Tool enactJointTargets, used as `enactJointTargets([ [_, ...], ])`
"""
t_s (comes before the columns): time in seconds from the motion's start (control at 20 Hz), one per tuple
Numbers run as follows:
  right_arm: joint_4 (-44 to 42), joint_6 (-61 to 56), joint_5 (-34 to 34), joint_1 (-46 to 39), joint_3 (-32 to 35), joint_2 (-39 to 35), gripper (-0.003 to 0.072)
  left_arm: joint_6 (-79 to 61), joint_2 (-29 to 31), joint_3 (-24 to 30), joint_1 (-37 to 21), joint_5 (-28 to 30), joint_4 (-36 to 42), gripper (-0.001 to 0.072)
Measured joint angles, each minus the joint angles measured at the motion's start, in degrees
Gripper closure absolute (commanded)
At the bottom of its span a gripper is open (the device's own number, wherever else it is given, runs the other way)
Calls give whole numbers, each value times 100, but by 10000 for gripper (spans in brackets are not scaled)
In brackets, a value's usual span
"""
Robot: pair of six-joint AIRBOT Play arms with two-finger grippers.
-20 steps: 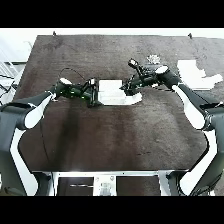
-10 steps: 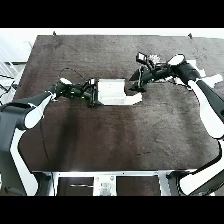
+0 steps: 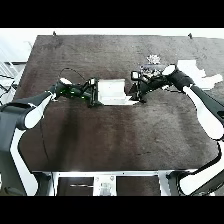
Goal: Fold the box and place the chain.
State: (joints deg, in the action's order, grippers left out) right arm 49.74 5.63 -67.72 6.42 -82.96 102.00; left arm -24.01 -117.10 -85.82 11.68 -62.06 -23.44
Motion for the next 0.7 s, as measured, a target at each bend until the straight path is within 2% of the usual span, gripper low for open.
enactJointTargets([
  [0.15, -17, 59, 103, 76, 37, 61, 266, 0, 0, 0, 0, 2, 0, 373],
  [0.2, -31, 63, 168, 101, 46, 76, 289, 0, 0, 0, 0, 2, 0, 373],
  [0.4, -205, 81, 330, 190, 57, 111, 479, 0, 0, 0, 0, 2, 0, 373],
  [0.55, -516, 216, 411, 302, 57, 175, 489, -4, 0, 0, 0, 2, 0, 373],
  [0.7, -815, 363, 533, 407, 57, 271, 470, -7, 0, 0, -2, 0, 0, 373],
])
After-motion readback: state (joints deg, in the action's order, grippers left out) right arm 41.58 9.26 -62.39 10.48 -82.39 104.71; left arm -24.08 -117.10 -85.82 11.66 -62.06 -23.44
